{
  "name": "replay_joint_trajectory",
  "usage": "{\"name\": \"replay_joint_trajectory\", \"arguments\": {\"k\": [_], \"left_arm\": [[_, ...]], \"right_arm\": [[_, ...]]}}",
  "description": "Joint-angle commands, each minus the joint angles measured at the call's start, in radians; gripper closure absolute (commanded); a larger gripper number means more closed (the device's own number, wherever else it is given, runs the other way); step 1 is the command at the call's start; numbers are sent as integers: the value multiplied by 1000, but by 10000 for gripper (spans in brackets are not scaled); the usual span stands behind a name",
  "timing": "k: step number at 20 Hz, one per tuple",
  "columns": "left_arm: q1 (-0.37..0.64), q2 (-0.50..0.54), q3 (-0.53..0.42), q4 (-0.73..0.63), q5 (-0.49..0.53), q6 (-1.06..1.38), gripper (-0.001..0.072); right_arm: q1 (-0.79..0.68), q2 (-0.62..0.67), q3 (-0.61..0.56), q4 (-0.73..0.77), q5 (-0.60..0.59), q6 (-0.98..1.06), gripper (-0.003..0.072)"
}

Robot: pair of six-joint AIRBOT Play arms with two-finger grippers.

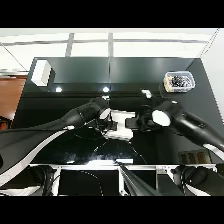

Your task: Fold the box and place the chain.

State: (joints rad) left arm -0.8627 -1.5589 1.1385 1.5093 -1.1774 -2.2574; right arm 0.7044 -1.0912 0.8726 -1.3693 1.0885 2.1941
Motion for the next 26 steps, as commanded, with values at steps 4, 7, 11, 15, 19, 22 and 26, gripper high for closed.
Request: {"name": "replay_joint_trajectory", "arguments": {"k": [4,7,11,15,19,22,26], "left_arm": [[0,0,1,1,2,1,682],[0,0,1,2,3,2,682],[0,0,1,1,10,1,682],[0,0,1,1,10,1,681],[0,0,1,1,13,2,682],[0,0,1,1,15,2,682],[0,0,1,1,16,2,682]], "right_arm": [[-63,242,1,-579,209,-55,402],[-171,240,-2,-780,41,-55,507],[-443,161,-2,-768,-391,77,508],[-715,-92,103,-539,-464,109,500],[-866,-418,424,23,-185,-517,35],[-872,-594,630,45,-62,-598,37],[-870,-703,738,-56,-65,-575,47]]}}
